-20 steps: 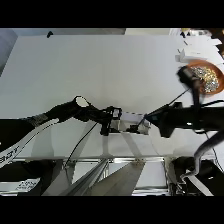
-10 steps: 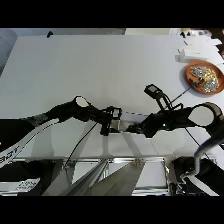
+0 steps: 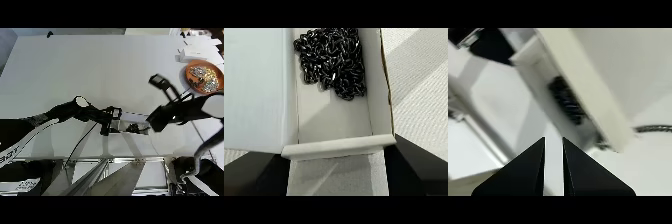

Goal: Fold the box and place the chain.

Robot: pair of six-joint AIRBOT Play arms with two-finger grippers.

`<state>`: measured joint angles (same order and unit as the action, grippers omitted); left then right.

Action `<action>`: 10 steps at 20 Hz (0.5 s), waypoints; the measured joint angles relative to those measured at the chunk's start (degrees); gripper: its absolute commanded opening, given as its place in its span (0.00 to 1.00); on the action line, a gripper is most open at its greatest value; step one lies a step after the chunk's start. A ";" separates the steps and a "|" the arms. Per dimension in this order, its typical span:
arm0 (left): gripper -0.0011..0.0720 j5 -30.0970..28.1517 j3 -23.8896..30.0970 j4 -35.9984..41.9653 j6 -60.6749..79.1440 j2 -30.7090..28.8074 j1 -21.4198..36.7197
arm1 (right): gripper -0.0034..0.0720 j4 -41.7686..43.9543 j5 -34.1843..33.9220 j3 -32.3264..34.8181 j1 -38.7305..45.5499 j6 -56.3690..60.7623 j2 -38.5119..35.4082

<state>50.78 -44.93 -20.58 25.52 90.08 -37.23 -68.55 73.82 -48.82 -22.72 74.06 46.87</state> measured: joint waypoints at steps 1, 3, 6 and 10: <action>0.30 0.00 0.00 0.00 -0.02 0.00 0.00 | 0.21 -3.21 -0.07 -1.38 1.55 1.81 0.04; 0.30 0.00 0.00 0.00 -0.02 0.00 0.00 | 0.43 -8.52 -2.03 -3.10 5.25 5.51 0.70; 0.30 0.00 0.00 0.00 -0.02 0.00 0.00 | 0.56 -13.09 -5.22 -3.91 11.37 8.76 4.09; 0.30 0.00 0.00 0.00 -0.02 0.00 0.00 | 0.56 -15.32 -9.53 -3.30 16.65 10.40 12.35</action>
<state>50.78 -44.93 -20.58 25.50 90.08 -37.23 -83.88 64.29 -52.12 -6.07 84.47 59.22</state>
